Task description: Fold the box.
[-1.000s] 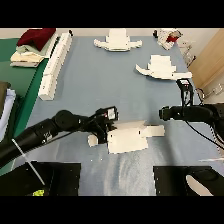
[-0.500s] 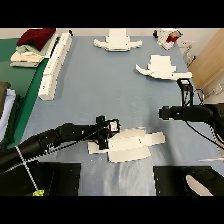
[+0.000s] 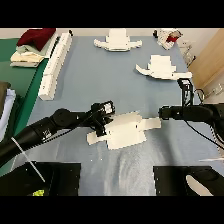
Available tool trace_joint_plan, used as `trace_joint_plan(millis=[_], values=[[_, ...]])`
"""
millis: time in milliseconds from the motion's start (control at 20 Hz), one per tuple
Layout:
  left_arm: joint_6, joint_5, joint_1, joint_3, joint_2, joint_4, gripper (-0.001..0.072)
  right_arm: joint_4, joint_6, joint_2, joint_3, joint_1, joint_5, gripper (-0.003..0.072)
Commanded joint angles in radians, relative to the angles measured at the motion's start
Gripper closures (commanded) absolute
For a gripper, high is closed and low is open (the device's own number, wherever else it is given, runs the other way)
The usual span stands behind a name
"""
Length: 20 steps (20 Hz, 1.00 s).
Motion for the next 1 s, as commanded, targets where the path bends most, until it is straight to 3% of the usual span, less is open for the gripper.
trace_joint_plan(millis=[0, 400, 750, 950], values=[[0.042, -0.181, 0.067, 0.051, -0.04, 0.001, 0.0696, 0.02, 0.005, 0.0, 0.0, 0.0, 0.023, 0.0334], [0.117, -0.319, 0.081, 0.081, -0.154, -0.009, 0.0696, 0.027, 0.019, 0.0, 0.0, 0.0, 0.032, 0.0336], [0.205, -0.33, 0.086, 0.082, -0.203, -0.122, 0.0695, 0.048, 0.019, 0.0, 0.0, 0.0, 0.032, 0.0336], [0.201, -0.505, 0.188, 0.134, -0.201, -0.122, 0.0695, 0.049, 0.019, 0.0, 0.0, 0.0, 0.032, 0.0336]])
